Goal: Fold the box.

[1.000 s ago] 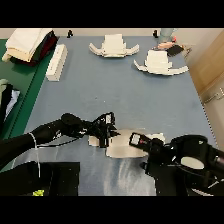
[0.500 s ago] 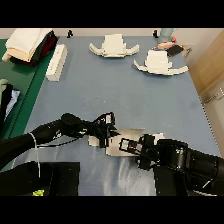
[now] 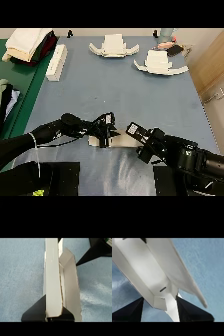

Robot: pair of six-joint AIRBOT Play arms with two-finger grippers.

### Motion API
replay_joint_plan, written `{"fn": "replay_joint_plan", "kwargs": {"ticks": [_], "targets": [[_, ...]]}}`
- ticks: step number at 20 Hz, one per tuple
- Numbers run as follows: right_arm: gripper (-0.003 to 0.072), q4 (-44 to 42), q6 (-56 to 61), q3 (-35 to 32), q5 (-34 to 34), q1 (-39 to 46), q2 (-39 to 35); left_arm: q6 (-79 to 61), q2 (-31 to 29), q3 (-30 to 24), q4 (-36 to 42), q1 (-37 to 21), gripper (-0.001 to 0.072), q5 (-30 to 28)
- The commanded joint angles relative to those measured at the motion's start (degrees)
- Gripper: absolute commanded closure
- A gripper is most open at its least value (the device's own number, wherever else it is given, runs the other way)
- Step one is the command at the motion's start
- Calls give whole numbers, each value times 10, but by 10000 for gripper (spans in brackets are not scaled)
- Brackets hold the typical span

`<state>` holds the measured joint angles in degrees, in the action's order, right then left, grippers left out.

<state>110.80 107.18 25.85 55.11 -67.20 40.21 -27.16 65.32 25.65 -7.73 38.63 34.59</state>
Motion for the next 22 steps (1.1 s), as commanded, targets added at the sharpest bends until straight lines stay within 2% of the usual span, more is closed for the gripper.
{"fn": "replay_joint_plan", "kwargs": {"ticks": [1, 6, 7, 10, 12, 16, 20, 22], "targets": [[88, 24, 30, 2, 17, 0, -5, 0, 0, 0, 0, 0, 694, 0], [77, 30, 29, 2, 10, 0, -5, 0, 0, 0, 0, 0, 694, 0], [-34, 30, 28, 2, 9, 0, -5, 0, 0, 0, 0, 0, 694, 0], [-34, 25, -35, 2, -9, 9, -5, 0, 0, 0, 0, 0, 694, 0], [-34, -10, -91, 1, -40, 42, -5, 0, 0, 0, 0, 0, 694, 0], [-34, -163, -304, -9, -95, 158, -5, 0, 0, 0, 0, 0, 694, 0], [-34, -427, -687, -30, -94, 319, -5, 0, 0, 0, 0, 0, 694, 0], [-34, -525, -825, -33, -71, 393, 7, 0, 0, 0, 0, 0, 694, 0]]}}
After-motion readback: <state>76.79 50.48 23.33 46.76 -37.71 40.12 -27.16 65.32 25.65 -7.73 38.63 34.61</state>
